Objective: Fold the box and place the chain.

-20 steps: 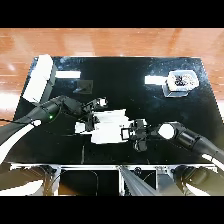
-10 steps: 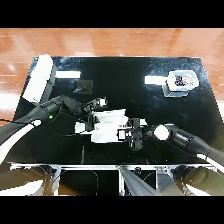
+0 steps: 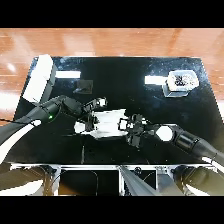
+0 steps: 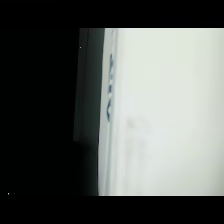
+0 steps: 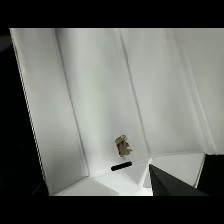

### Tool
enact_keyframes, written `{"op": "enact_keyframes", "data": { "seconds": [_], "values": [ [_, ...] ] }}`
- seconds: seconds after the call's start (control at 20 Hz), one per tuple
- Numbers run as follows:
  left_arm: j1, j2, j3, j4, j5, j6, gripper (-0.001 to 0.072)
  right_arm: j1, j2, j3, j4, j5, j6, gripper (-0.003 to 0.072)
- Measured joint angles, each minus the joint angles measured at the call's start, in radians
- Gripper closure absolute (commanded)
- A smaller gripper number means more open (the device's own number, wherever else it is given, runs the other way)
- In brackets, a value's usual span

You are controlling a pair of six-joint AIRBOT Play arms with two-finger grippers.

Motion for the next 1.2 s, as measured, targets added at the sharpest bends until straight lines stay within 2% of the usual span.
{"op": "enact_keyframes", "data": {
  "seconds": [0.35,0.6,1.2],
  "values": [
    [0.0,0.0,0.0,0.0,-0.002,0.002,0.0691,0.0,0.018,0.004,-0.026,-0.003,0.207,-0.0034],
    [0.0,0.0,0.0,-0.001,-0.002,0.002,0.069,0.0,0.023,0.014,-0.099,-0.02,0.354,-0.0034],
    [0.0,0.0,0.0,-0.002,-0.003,0.002,0.069,0.001,0.023,0.018,-0.128,-0.138,0.175,-0.0034]
  ]
}}
